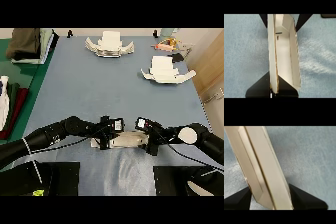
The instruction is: Fold the box.
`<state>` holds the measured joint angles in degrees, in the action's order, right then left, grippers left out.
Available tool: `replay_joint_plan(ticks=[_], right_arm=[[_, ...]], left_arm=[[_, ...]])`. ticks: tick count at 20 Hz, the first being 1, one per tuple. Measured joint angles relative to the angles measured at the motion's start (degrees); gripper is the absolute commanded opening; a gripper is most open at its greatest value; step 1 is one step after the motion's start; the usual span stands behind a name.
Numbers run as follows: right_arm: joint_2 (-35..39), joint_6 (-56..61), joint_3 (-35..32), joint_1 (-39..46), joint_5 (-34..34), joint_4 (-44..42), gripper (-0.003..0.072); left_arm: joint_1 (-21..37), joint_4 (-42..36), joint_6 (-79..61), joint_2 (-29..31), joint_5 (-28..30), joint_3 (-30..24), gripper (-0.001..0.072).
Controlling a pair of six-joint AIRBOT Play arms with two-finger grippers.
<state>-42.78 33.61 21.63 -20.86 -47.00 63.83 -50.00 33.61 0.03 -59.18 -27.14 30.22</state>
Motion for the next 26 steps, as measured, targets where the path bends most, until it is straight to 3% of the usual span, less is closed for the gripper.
replay_joint_plan(ticks=[18,26], right_arm=[[-2.54,-2.12,0.57,1.20,-0.63,-2.78,0.0711],[-3.28,-12.76,0.22,1.27,-1.57,-2.10,0.0712]], left_arm=[[0.00,0.00,-0.02,0.00,0.00,0.00,0.0016],[0.00,0.00,-0.02,0.00,0.00,0.00,0.0016]])
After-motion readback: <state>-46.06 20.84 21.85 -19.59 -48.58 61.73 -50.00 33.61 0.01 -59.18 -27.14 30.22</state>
